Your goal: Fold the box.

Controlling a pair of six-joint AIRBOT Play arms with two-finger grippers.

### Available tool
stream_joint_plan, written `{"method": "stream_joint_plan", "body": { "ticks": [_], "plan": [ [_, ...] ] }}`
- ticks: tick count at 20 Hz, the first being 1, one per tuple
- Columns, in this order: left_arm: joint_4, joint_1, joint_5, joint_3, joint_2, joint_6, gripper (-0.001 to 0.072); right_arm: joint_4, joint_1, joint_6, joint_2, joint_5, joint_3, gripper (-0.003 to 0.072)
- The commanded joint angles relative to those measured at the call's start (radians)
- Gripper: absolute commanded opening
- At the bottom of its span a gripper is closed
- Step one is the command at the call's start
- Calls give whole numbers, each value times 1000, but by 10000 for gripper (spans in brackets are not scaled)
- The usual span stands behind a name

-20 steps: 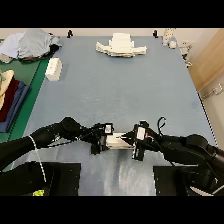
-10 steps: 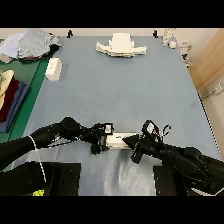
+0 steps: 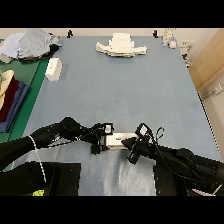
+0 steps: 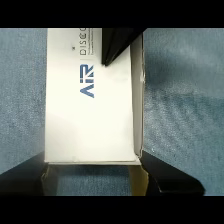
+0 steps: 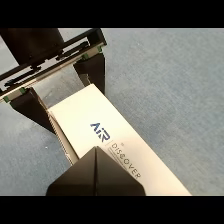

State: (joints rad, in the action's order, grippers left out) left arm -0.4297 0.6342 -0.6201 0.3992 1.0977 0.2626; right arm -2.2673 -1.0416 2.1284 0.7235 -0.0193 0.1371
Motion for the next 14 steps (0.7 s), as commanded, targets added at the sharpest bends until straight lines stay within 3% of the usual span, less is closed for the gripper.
{"method": "stream_joint_plan", "body": {
  "ticks": [1,7,14],
  "plan": [
    [0,0,0,1,0,2,508,0,-2,-1,20,-8,-2,5],
    [0,0,0,1,0,2,508,1,-2,0,10,-7,-1,6],
    [0,0,0,1,0,1,508,9,-1,0,-131,47,-1,11]
  ]
}}
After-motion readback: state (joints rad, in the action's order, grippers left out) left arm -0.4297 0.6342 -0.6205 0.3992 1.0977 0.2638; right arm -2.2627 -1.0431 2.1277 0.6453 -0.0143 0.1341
